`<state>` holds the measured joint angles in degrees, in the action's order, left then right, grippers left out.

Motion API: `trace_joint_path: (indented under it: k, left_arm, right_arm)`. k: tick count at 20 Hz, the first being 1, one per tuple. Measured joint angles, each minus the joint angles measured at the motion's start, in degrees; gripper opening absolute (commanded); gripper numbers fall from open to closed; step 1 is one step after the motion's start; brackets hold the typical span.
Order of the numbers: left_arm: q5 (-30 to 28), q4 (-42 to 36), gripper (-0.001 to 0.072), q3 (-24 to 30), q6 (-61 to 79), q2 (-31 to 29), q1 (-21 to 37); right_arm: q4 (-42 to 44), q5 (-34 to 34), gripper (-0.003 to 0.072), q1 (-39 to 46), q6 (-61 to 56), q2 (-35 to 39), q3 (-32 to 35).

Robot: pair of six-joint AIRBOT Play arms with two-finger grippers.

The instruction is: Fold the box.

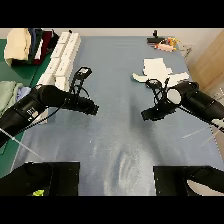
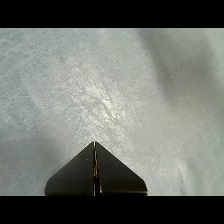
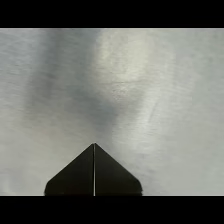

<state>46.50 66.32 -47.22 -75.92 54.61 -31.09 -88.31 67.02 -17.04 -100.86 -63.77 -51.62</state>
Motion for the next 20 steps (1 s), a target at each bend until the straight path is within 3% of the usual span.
trace_joint_path:
  k: [2,7,10,13,20]
  left_arm:
    - [0.0,0.0,0.0013,0.0,0.0,0.0,0.0]
    - [0.0,0.0,0.0013,0.0,0.0,0.0,0.0]
    - [0.0,0.0,0.0013,0.0,0.0,0.0,0.0]
    - [0.0,0.0,0.0013,0.0,0.0,0.0,0.0]
    - [0.0,0.0,0.0013,0.0,0.0,0.0,0.0]
  right_arm:
    - [0.0,1.2,0.0239,2.6,-1.1,-1.2,-3.5]
    - [-0.4,6.0,0.0244,20.3,1.8,-12.3,-23.5]
    - [2.4,3.9,0.0243,33.2,5.2,-23.8,-37.9]
    - [11.5,-0.2,0.0244,44.4,8.1,-36.0,-49.2]
    - [31.6,-7.9,0.0244,55.8,19.5,-54.5,-60.8]
